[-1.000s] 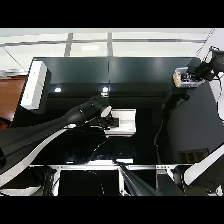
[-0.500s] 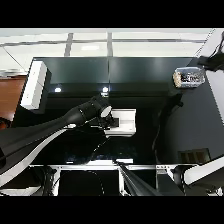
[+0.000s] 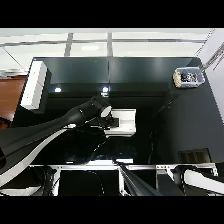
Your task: Fold the box and place the chain.
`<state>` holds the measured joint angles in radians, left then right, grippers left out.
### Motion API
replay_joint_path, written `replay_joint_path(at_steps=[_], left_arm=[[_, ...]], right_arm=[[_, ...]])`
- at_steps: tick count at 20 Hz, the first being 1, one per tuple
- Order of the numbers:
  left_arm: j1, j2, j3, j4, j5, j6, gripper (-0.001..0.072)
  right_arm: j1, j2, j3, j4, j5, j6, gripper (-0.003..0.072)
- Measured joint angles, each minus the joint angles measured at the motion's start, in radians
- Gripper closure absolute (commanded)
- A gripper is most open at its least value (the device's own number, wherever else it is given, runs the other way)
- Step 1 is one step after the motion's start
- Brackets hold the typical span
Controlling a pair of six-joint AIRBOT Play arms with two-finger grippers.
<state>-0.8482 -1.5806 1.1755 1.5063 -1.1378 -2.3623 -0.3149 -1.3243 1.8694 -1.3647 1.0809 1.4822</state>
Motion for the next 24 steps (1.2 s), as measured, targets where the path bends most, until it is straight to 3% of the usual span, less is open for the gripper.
replay_joint_path(at_steps=[8, 17, 19, 24], left_arm=[[0.031, 0.0, 0.0, 0.0, -0.004, 0.0, 0.0678], [0.039, 0.0, 0.0, -0.007, -0.018, 0.011, 0.0679], [0.039, 0.001, 0.0, -0.016, -0.018, 0.02, 0.0679], [0.031, 0.001, 0.0, -0.023, -0.004, 0.035, 0.0679]], right_arm=[[0.014, 0.261, -0.009, 0.335, 0.071, -0.069, 0.0675], [0.14, 0.345, -0.017, 0.36, 0.151, -0.087, 0.0677], [0.154, 0.349, -0.027, 0.357, 0.218, -0.087, 0.0676], [0.235, 0.388, -0.205, 0.422, 0.37, -0.115, 0.0676]])
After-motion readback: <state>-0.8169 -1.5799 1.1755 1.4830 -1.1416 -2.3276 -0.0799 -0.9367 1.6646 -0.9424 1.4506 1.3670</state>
